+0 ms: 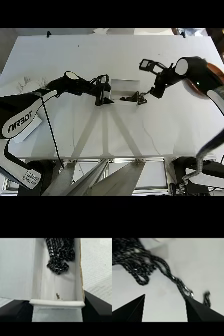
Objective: Fold the box and place the chain.
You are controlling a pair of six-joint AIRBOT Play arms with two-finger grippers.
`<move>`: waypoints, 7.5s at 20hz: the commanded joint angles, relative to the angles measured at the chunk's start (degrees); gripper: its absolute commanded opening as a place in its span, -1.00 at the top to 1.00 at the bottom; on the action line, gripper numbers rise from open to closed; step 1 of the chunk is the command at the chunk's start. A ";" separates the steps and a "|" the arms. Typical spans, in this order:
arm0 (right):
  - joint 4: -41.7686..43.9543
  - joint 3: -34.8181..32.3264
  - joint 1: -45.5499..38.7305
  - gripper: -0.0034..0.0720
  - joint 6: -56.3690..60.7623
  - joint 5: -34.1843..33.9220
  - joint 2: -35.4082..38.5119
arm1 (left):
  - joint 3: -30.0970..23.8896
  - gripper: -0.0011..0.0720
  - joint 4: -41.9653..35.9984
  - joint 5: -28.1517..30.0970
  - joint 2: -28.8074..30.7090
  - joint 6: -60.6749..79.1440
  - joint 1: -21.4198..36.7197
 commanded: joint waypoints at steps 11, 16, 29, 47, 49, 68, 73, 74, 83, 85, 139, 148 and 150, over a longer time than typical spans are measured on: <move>7.23 -0.02 -0.44 -0.23 -19.58 -6.19 -13.99 | 0.00 0.92 0.00 0.00 0.02 0.02 0.00; 6.82 0.00 -0.44 0.89 -16.17 -5.18 -11.76 | 0.00 0.92 0.00 -0.02 0.02 0.00 0.00; 17.88 0.02 3.96 0.89 -5.18 -1.55 9.29 | 0.00 0.92 -0.15 0.00 0.02 0.02 0.00; 5.16 0.02 15.23 0.10 14.08 -10.54 5.22 | 0.00 0.92 -0.15 0.00 0.02 0.02 0.00; 5.18 0.02 11.80 0.10 13.94 -9.31 9.03 | 0.00 0.92 -0.17 0.02 0.02 0.00 0.00; 19.67 -0.59 -2.97 -0.68 -32.68 -0.48 -10.29 | 0.00 0.92 -0.17 0.00 0.02 0.02 0.00; 19.67 -0.59 -1.75 -0.67 -33.33 -3.32 -13.16 | 0.00 0.92 -0.17 0.02 0.02 0.02 0.00; 19.65 -0.59 -1.53 -0.67 -33.33 -3.67 -13.84 | 0.00 0.92 -0.17 0.00 0.02 0.02 0.00; 8.92 -0.57 -1.16 0.89 -18.45 -2.67 -12.00 | 0.00 0.92 -0.17 0.00 0.02 0.02 0.00; 8.96 -0.57 -1.16 0.89 -16.50 -2.49 -8.48 | 0.00 0.92 -0.17 0.00 0.02 0.02 0.00; 21.27 0.13 3.85 0.08 3.15 -3.63 -2.47 | 0.00 0.92 -0.20 0.00 0.02 0.00 0.00; 28.52 0.13 4.94 0.06 -8.00 -1.33 -0.24 | 0.00 0.92 -0.22 0.00 0.02 0.00 0.00; 28.04 0.13 5.68 0.06 -10.08 -1.44 -0.24 | 0.00 0.92 -0.20 0.00 0.02 0.02 0.00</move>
